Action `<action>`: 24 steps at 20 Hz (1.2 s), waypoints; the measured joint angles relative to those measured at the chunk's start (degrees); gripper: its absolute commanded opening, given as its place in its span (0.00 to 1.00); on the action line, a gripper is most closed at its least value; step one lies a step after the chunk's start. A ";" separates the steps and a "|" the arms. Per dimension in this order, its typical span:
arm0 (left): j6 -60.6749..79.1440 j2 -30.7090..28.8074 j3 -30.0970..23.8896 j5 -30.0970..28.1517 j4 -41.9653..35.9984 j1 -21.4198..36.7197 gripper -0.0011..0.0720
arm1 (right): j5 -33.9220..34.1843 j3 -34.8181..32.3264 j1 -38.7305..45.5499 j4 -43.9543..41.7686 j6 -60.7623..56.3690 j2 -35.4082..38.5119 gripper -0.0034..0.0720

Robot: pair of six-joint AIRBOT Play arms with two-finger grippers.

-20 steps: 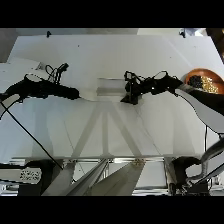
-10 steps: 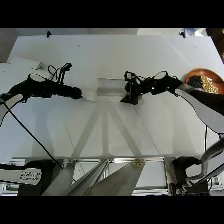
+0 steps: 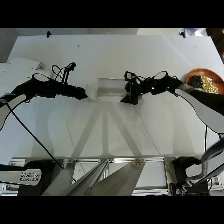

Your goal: Fold the box and place the chain.

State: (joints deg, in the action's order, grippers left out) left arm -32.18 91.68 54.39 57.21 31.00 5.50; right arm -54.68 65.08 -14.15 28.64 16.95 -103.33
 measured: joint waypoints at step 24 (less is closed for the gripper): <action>6.03 1.68 0.00 1.62 -12.00 -1.53 0.42 | 0.02 0.00 0.00 0.00 0.00 0.00 0.66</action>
State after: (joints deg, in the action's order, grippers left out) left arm -26.15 93.36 54.39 58.83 19.00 3.97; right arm -54.65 65.08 -14.15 28.64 16.95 -103.33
